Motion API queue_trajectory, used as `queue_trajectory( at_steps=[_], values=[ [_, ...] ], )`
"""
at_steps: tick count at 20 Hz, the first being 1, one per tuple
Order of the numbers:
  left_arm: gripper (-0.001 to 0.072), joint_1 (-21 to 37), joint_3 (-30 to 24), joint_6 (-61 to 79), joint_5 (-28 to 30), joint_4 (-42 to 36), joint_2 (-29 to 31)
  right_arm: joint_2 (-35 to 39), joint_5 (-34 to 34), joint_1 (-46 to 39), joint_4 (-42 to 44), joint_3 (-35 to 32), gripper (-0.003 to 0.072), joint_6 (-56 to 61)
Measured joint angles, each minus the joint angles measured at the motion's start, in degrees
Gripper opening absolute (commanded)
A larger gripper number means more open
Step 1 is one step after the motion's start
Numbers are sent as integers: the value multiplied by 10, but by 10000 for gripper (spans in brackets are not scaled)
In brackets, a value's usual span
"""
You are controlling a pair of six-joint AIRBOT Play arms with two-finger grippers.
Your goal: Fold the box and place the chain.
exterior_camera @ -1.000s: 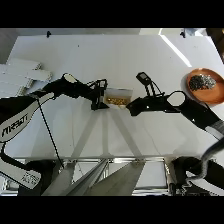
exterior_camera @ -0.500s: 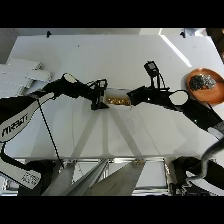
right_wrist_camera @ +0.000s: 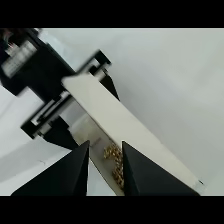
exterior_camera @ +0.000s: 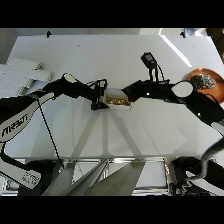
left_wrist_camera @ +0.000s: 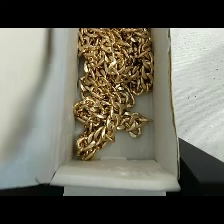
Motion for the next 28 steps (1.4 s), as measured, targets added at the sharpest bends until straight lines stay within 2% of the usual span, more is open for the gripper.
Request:
queue_trajectory(
  at_steps=[3,4,5,12,15,19,22,27,28],
  values=[
    [346,0,0,0,0,0,0,-23,20,-9,-13,56,259,1],
    [346,0,0,0,0,0,0,-39,29,-16,-15,75,349,9],
    [346,0,0,0,0,0,0,-57,38,-23,-18,93,357,14],
    [346,0,0,0,0,0,0,-216,167,-62,-23,205,356,25],
    [346,0,0,0,0,0,0,-246,244,-64,-17,229,356,-15],
    [346,0,0,0,0,0,0,-257,305,-59,-12,240,356,-78],
    [346,0,0,0,0,0,0,-260,317,-45,-18,242,356,-150],
    [346,0,0,0,0,0,0,-256,276,-10,-81,243,335,-209],
    [346,0,0,0,0,0,0,-255,268,-3,-97,243,275,-212]
  ],
)
